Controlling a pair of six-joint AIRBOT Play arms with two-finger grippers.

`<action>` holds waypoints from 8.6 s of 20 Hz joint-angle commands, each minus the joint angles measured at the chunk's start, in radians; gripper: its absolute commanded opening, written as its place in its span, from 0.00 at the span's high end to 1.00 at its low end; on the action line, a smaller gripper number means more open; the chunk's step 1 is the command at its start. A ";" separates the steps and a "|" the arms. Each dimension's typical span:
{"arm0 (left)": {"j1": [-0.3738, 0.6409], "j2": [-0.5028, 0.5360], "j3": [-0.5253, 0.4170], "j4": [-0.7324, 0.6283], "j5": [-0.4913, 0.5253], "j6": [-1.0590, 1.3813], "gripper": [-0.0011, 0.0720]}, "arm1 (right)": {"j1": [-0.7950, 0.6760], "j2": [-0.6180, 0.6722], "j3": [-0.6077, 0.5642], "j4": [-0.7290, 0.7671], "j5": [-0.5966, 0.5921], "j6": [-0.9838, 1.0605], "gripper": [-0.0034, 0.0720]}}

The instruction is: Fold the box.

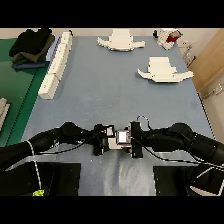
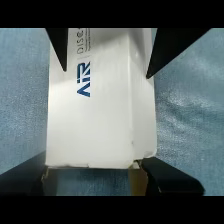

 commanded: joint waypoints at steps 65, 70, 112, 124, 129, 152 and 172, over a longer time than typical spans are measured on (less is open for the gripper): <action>0.000 0.000 0.000 0.000 0.000 0.001 0.38 | 0.095 0.194 -0.266 0.274 0.498 0.533 0.94; 0.000 0.000 0.000 0.000 0.000 0.001 0.37 | 0.127 0.194 -0.321 0.274 0.497 0.555 0.94; 0.000 0.000 0.000 0.000 0.000 0.001 0.38 | -0.718 -0.409 0.498 0.282 -0.691 0.048 0.95; 0.000 0.000 0.000 0.000 0.000 0.001 0.37 | -0.739 -0.452 0.505 0.254 -0.653 0.161 0.95; 0.000 0.000 0.000 0.000 0.000 0.001 0.38 | -0.739 -0.452 0.505 0.254 -0.653 0.161 0.95; 0.890 0.433 0.004 0.675 -0.407 -0.954 0.37 | -0.739 -0.452 0.505 0.254 -0.653 0.161 0.95; 1.410 0.115 0.166 0.697 -0.229 -0.813 0.38 | -0.739 -0.452 0.505 0.254 -0.653 0.161 0.95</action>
